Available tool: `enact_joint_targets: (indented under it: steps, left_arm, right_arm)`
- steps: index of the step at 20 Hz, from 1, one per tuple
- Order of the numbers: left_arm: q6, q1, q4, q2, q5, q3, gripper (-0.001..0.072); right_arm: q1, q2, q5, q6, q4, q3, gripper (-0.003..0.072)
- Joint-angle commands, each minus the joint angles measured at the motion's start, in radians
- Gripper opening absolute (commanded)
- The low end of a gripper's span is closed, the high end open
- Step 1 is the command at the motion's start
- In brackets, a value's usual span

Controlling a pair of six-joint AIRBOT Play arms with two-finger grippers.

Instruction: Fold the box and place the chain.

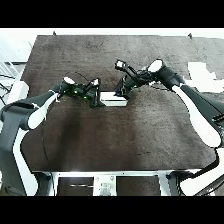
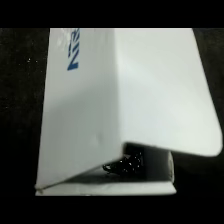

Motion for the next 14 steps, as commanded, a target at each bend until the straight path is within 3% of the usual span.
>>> enact_joint_targets:
  steps: [1, 2, 14]
  left_arm:
    - [0.000, 0.000, 0.000, 0.000, 0.000, 0.000, 0.0407]
    - [0.000, 0.000, 0.000, 0.000, 0.000, 0.000, 0.0407]
    - [0.000, 0.000, 0.000, 0.000, 0.000, 0.000, 0.0407]
  right_arm:
    - [0.003, -0.001, -0.002, -0.002, -0.012, 0.000, 0.0352]
    - [0.003, -0.001, -0.002, -0.002, -0.016, 0.000, 0.0312]
    - [0.033, -0.002, -0.013, 0.006, -0.086, 0.000, 0.0306]
